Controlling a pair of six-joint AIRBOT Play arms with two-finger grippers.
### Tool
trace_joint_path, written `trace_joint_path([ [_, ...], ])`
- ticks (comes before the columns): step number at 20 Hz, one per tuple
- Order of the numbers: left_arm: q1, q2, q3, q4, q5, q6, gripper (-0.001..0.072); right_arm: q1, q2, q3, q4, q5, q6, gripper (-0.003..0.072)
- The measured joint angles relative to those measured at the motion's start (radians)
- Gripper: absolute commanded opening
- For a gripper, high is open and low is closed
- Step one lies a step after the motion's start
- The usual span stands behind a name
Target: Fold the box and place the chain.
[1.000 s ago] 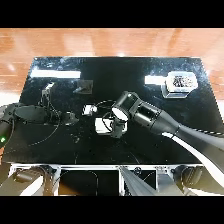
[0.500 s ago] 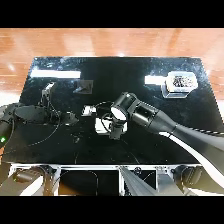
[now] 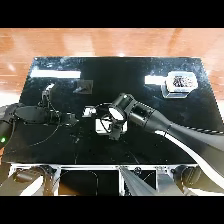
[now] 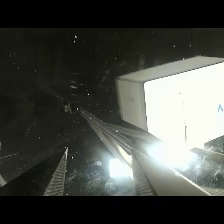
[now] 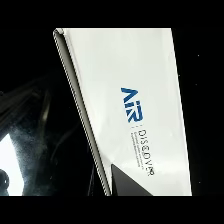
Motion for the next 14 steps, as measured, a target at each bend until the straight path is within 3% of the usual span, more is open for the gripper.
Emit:
trace_joint_path([
  [14, 0.0, 0.0, -0.025, 0.0, -0.001, 0.0, 0.0507, -0.033, -0.019, 0.0, 0.053, -0.008, 0.003, 0.014],
])
